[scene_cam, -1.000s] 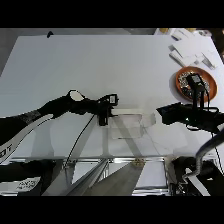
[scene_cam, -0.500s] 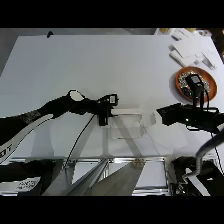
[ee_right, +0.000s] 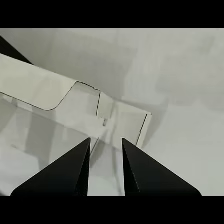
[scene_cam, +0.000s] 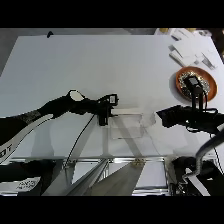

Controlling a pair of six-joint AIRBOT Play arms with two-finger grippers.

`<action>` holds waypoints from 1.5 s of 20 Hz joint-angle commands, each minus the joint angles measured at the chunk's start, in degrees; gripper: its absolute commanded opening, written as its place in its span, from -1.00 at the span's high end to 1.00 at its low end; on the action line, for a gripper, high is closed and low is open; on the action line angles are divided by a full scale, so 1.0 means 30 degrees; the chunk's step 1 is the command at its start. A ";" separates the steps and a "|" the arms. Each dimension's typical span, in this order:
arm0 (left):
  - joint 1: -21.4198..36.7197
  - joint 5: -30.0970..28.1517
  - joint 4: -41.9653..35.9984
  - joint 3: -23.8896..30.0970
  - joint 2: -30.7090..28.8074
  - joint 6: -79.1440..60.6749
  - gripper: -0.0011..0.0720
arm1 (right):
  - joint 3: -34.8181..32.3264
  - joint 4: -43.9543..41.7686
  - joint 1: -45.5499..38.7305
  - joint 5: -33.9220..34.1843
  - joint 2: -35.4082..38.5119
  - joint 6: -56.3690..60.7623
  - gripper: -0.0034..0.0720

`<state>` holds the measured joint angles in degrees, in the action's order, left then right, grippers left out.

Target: Fold the box and place the chain.

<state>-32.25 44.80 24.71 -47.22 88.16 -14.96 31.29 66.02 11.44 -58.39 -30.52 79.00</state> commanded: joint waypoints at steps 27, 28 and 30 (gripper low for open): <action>0.0007 0.0007 0.0000 0.0000 -0.0007 -0.0007 0.94 | 0.0007 -0.0138 0.0015 -0.1180 0.0015 0.0066 0.28; 0.0007 0.0000 0.0000 0.0000 -0.0007 -0.0007 0.94 | 0.0007 -0.0138 0.0015 -0.1180 0.0015 0.0066 0.28; 0.0007 0.0000 0.0000 0.0000 -0.0007 -0.0007 0.94 | 0.0007 -0.0138 0.0015 -0.1180 0.0015 0.0066 0.28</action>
<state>-32.25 44.82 24.71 -47.22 88.16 -14.96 31.29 65.63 11.44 -61.91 -30.52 79.20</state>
